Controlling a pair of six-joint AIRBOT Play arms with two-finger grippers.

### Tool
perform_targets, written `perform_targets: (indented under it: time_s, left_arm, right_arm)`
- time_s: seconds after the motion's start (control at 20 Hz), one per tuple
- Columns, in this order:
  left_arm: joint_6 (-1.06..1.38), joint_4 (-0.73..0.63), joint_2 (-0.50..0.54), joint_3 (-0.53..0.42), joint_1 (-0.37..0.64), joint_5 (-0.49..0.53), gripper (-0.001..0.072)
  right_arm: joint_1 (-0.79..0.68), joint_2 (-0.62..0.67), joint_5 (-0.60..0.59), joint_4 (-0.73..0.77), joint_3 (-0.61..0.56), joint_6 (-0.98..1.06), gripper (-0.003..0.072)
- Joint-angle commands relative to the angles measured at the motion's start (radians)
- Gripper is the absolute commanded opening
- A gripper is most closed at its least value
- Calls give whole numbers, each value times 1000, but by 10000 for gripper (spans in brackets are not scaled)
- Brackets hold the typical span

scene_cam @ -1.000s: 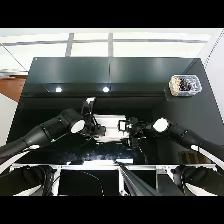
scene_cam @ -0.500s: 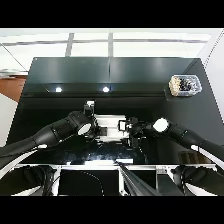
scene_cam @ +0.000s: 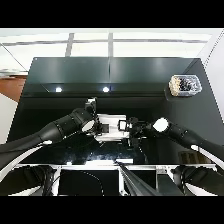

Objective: Fold the box and place the chain.

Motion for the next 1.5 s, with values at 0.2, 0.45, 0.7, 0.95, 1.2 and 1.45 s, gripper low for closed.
perform_targets:
  time_s: [0.2,0.45,0.7,0.95,1.2,1.45]
  left_arm:
    - [-2,0,-6,5,1,-17,155]
    - [-2,0,-24,6,1,-16,155]
    - [-2,1,-24,6,1,-17,101]
    - [0,0,-24,6,1,-12,27]
    - [-1,5,-24,6,1,-47,296]
    - [-1,8,-24,6,1,-42,295]
  right_arm:
    - [1,0,0,0,0,0,473]
    - [1,0,0,0,0,0,473]
    - [1,0,0,0,0,0,473]
    - [1,0,0,0,0,0,473]
    - [1,0,0,0,0,0,473]
    - [1,0,0,0,0,0,473]
